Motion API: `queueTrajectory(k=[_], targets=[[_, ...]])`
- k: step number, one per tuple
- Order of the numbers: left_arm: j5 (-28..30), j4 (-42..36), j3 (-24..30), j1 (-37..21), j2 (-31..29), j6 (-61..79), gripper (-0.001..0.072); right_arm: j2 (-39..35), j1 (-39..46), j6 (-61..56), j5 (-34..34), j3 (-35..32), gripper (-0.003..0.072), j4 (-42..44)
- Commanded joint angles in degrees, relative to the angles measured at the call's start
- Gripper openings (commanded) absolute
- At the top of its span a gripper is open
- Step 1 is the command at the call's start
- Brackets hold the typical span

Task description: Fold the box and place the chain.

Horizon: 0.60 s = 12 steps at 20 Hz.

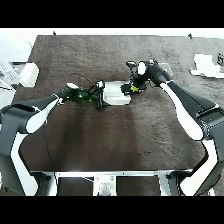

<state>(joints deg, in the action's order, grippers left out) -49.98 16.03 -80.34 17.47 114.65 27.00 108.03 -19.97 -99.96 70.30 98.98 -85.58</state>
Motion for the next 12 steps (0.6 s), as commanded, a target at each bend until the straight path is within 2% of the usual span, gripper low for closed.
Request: queueTrajectory(k=[1,12], targets=[[0.0,0.0,0.0,0.0,0.0,0.0,0.0360,0.7,-1.0,-1.7,0.1,0.4,0.0408,-1.1],[0.0,0.0,0.0,0.0,0.0,0.0,0.0360,2.7,-2.7,-6.6,2.2,1.9,0.0399,-7.7]])
